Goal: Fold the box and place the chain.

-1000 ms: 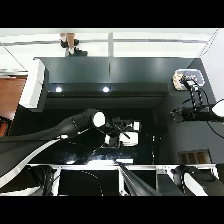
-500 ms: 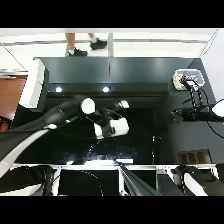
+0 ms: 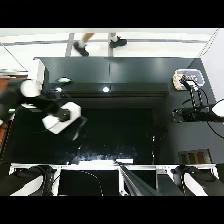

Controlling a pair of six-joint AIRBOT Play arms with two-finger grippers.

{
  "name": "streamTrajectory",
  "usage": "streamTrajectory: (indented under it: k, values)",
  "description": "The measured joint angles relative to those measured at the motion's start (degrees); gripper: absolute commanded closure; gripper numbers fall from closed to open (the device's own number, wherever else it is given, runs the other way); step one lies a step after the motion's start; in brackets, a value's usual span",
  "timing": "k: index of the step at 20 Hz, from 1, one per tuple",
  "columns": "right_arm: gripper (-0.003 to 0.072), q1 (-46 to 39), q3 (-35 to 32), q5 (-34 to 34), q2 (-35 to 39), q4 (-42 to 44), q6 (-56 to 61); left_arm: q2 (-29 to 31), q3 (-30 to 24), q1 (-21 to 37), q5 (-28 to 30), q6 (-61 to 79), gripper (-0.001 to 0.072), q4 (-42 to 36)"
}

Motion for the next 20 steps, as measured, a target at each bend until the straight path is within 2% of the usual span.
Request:
streamTrajectory:
  k: [3, 6, 9, 13, 20]
  values:
    - [0.0676, 0.02, 0.0, 0.0, 0.0, 0.04, 0.0, 4.46, -3.72, 14.88, -1.31, -1.4, 0.0433, 2.05]
    - [0.0676, 0.02, 0.0, -0.11, 0.0, 0.87, -0.02, 6.51, -6.32, 29.55, -1.55, -1.95, 0.0432, 2.71]
    - [0.0677, 0.0, 0.0, -0.35, 0.0, 2.32, -0.02, 7.28, -7.43, 40.06, 1.22, 0.26, 0.0432, 0.04]
    - [0.0677, 0.02, 0.0, -0.55, 0.0, 4.09, -0.07, 6.69, -7.89, 45.0, 7.91, 8.39, 0.0432, -4.72]
    - [0.0677, 0.0, 0.0, -1.55, 0.0, 5.01, -0.04, -0.28, -8.02, 45.38, 13.51, 23.19, 0.043, -11.5]
